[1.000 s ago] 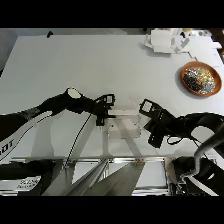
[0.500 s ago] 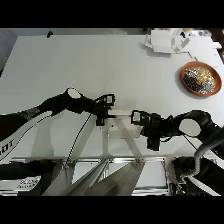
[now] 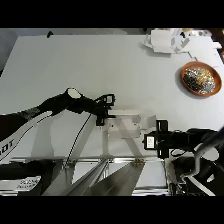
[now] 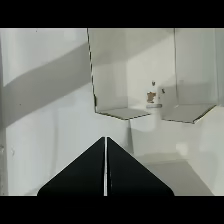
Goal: Fold the box and place the chain.
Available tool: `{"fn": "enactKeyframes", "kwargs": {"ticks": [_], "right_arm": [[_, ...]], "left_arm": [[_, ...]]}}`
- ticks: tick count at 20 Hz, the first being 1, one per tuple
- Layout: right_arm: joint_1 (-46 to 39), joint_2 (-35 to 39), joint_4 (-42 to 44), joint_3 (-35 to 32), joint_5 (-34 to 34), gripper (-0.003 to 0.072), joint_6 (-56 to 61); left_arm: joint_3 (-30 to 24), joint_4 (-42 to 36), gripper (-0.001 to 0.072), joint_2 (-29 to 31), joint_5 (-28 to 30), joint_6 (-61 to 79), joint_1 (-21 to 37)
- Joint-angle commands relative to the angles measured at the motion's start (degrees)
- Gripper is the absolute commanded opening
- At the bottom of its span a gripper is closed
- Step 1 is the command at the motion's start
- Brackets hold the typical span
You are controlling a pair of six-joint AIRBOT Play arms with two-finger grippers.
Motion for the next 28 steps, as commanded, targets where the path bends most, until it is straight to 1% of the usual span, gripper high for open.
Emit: {"fn": "enactKeyframes", "kwargs": {"ticks": [1,2,3,6,8,10,12,16,19,23,26,28], "right_arm": [[0.0,1.1,1.7,-2.1,-2.6,0.0326,-2.6],[0.0,-0.1,3.6,-2.7,-4.1,0.0606,-2.7],[0.3,-1.3,5.3,-3.2,-6.4,0.0703,-2.6],[4.8,-5.7,5.8,-3.5,-12.7,0.0704,-4.8],[7.4,-10.1,6.2,-3.5,-17.3,0.0704,-6.3],[6.9,-15.2,6.2,-3.5,-21.4,0.0704,-6.4],[3.9,-17.4,6.2,-2.7,-23.8,0.0703,-6.7],[-3.1,-17.4,7.2,0.3,-23.9,0.0702,-7.2],[-5.3,-17.8,11.2,0.3,-22.4,0.0701,-12.8],[-9.1,-17.8,15.6,0.3,-20.8,0.07,-16.7],[-10.2,-17.8,21.0,0.3,-19.3,0.07,-23.1],[-11.8,-17.8,22.6,0.3,-18.8,0.0701,-24.7]], "left_arm": [[0.0,0.0,0.001,0.0,0.0,0.0,0.0],[0.0,0.0,0.001,0.0,0.0,0.0,0.0],[0.0,0.0,0.001,0.0,0.0,0.0,0.0],[0.0,0.0,0.001,0.0,0.0,0.0,0.0],[0.0,0.0,0.001,0.0,0.0,0.0,0.0],[0.0,0.0,0.001,0.0,0.0,0.0,0.0],[0.0,0.0,0.001,0.0,0.0,0.0,0.0],[0.0,0.0,0.001,0.0,0.0,0.0,0.0],[0.0,0.0,0.001,0.0,0.0,0.0,0.0],[0.0,0.0,0.001,0.0,0.0,0.0,0.0],[0.0,0.0,0.001,0.0,0.0,0.0,0.0],[0.0,0.0,0.001,0.0,0.0,0.0,0.0]]}}
